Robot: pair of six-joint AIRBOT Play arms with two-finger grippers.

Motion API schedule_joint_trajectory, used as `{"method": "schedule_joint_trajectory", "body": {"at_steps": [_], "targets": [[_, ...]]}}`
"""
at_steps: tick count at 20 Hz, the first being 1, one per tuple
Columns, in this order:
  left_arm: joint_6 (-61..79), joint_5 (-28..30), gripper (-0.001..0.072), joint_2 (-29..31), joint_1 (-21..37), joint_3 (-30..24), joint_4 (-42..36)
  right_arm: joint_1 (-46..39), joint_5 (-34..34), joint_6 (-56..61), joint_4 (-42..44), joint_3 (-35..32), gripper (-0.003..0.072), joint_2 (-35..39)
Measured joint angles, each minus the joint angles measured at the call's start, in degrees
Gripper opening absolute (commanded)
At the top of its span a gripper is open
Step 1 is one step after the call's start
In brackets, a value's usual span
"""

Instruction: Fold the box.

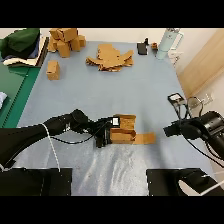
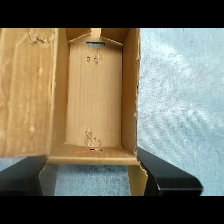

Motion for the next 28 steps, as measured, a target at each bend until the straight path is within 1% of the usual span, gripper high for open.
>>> {"method": "schedule_joint_trajectory", "body": {"at_steps": [2,6,8,12,16,17,19,20,23,24,25,26,28], "targets": [[0.0,0.0,0.0593,0.0,0.0,0.0,0.0,-3.6,2.6,-0.3,7.9,-2.0,0.0003,-2.2],[0.0,0.0,0.0593,0.0,0.0,0.0,0.0,-6.6,8.5,-10.4,28.8,-4.2,0.0003,-8.3],[0.0,0.0,0.0593,0.0,0.0,0.0,0.0,-6.8,10.5,-14.9,36.5,-4.6,0.0003,-11.0],[0.0,0.0,0.0593,0.0,0.0,0.0,0.0,-7.0,12.8,-20.0,43.5,-5.0,0.0003,-14.5],[0.0,0.0,0.0593,0.0,0.0,0.0,0.0,-7.1,13.2,-23.8,48.6,-5.0,0.0005,-15.2],[0.0,0.0,0.0593,0.0,0.0,0.0,0.0,-6.9,12.9,-25.0,50.1,-4.7,0.0055,-15.0],[0.0,0.0,0.0593,0.0,0.0,0.0,0.0,-6.5,11.4,-26.4,52.0,-3.5,0.0285,-14.0],[0.0,0.0,0.0593,0.0,0.0,0.0,0.0,-6.4,10.5,-26.8,52.6,-2.8,0.0307,-13.4],[0.0,0.0,0.0593,0.0,0.0,0.0,0.0,-6.2,8.6,-27.1,53.8,-1.1,0.0307,-11.7],[0.0,0.0,0.0593,0.0,0.0,0.0,0.0,-6.1,8.1,-27.0,54.1,-0.8,0.0345,-11.4],[0.0,0.0,0.0593,0.0,0.0,0.0,0.0,-5.9,8.0,-26.7,54.4,-0.5,0.052,-11.2],[0.0,0.0,0.0593,0.0,0.0,0.0,0.0,-5.4,8.0,-26.6,54.8,-0.3,0.0553,-11.1],[0.0,0.0,0.0593,0.0,0.0,0.0,0.0,-3.9,8.0,-26.0,55.2,-0.1,0.0546,-11.3]]}}
